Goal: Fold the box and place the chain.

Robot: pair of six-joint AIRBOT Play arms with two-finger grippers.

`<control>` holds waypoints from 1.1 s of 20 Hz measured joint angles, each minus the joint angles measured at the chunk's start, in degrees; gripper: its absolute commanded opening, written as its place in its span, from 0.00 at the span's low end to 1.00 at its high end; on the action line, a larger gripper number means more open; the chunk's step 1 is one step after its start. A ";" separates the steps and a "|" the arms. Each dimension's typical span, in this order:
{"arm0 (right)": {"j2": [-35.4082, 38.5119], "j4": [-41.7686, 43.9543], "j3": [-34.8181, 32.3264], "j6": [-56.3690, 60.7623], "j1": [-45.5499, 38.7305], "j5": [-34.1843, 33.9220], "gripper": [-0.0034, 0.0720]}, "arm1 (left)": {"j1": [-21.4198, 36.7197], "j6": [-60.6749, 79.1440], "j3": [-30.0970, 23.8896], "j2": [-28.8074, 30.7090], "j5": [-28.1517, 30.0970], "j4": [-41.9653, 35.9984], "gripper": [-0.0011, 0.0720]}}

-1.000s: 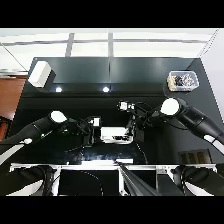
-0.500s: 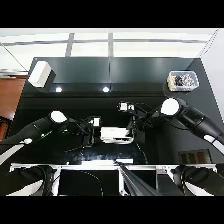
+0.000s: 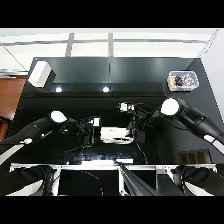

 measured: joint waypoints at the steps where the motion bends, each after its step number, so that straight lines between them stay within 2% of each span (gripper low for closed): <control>1: 0.00 -0.02 0.00 0.09 0.00 0.04 0.45 | 0.00 0.00 0.00 0.00 0.00 0.00 0.67; 22: 0.00 -0.04 -1.18 1.14 0.00 0.74 0.45 | 0.00 0.02 0.00 0.00 0.02 0.02 0.67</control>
